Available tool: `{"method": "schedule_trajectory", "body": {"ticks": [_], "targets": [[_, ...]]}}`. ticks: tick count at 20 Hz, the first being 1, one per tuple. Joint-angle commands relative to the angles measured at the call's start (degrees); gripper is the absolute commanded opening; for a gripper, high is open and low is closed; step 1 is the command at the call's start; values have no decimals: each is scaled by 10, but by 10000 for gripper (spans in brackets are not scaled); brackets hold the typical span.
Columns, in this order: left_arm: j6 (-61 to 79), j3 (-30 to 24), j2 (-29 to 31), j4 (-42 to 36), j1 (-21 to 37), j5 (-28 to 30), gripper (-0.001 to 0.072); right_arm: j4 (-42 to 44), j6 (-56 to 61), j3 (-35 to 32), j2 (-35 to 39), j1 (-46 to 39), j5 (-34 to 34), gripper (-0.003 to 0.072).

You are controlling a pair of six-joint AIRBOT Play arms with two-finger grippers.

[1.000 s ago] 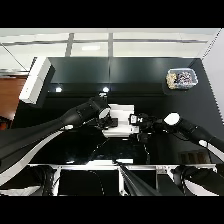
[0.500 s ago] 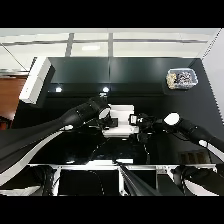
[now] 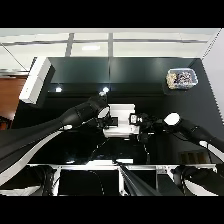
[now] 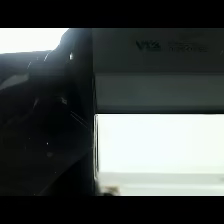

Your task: Fold the box and place the chain.

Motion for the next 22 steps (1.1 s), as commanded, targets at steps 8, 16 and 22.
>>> {"method": "schedule_trajectory", "body": {"ticks": [8,16,22], "targets": [[0,0,0,2,0,4,25,-117,70,0,68,-4,28,699],[4,0,0,2,0,5,25,-54,70,0,68,-3,27,192],[4,0,0,2,0,5,25,8,70,0,40,20,5,193]]}}
